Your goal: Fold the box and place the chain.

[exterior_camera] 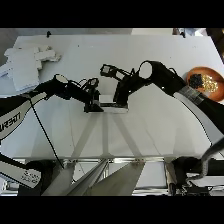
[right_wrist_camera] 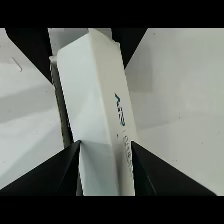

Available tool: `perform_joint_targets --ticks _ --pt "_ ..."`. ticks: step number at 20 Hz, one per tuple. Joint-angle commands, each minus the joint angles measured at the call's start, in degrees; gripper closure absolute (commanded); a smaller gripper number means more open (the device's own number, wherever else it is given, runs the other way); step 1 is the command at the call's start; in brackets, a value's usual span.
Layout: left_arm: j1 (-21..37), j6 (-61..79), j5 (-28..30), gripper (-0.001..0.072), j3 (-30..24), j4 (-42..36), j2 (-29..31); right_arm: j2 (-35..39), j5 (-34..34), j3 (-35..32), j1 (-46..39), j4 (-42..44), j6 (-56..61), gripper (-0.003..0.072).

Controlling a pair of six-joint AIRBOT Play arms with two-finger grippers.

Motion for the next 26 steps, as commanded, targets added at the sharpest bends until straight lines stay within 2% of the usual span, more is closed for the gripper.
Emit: perform_joint_targets --ticks 1,2,6,8,12,26 --pt "0.02 0.02 0.0 0.031 0.02 0.02 0.02 0.04 -1.68 0.0 1.42 -3.54 1.7 0.0381" --pt "0.02 0.02 0.0 0.031 0.02 0.02 0.02 0.04 -1.31 0.0 1.46 -3.72 2.25 0.0413" --pt "0.02 0.02 0.0 0.031 0.02 0.02 0.02 0.04 0.17 0.0 2.01 -3.87 3.72 0.0443" --pt "0.02 0.02 0.0 0.031 0.02 0.02 0.02 0.04 0.48 0.0 2.01 -3.91 5.81 0.052" --pt "0.02 0.02 0.0 0.031 0.02 0.02 0.02 0.04 2.89 0.0 2.03 -4.26 6.6 0.0521" --pt "0.02 0.02 -0.02 0.031 0.02 0.02 0.02 -2.16 1.53 -0.04 6.29 -9.55 12.63 0.0532"
